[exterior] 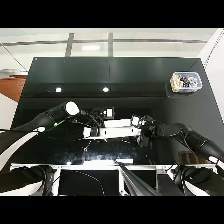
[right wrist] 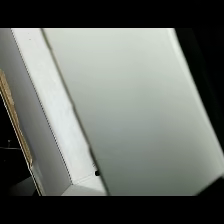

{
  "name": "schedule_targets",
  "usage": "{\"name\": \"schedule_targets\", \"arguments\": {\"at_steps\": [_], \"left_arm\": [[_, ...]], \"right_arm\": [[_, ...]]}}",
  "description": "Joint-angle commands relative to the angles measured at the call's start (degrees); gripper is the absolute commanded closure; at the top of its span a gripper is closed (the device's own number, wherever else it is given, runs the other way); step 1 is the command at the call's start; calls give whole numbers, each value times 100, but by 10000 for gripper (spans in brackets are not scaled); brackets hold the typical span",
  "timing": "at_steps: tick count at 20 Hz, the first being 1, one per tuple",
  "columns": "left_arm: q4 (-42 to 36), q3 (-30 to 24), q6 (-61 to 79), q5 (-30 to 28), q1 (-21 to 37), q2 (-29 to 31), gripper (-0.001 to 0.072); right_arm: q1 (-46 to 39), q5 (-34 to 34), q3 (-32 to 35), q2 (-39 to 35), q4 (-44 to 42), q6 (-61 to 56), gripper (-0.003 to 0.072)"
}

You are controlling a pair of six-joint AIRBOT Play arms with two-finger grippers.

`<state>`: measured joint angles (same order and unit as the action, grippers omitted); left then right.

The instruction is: Fold the box and place the chain.

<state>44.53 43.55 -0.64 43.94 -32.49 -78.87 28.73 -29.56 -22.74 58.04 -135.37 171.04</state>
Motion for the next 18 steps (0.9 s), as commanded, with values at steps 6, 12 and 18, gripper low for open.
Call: {"name": "schedule_targets", "arguments": {"at_steps": [6,12,18], "left_arm": [[0,0,2,-9,2,-4,683],[0,2,2,-7,2,-4,683],[0,2,2,-2,2,-4,683]], "right_arm": [[4,90,-282,2,63,7,-27],[654,85,-286,2,358,7,-26],[684,149,-286,2,638,7,-19]]}}
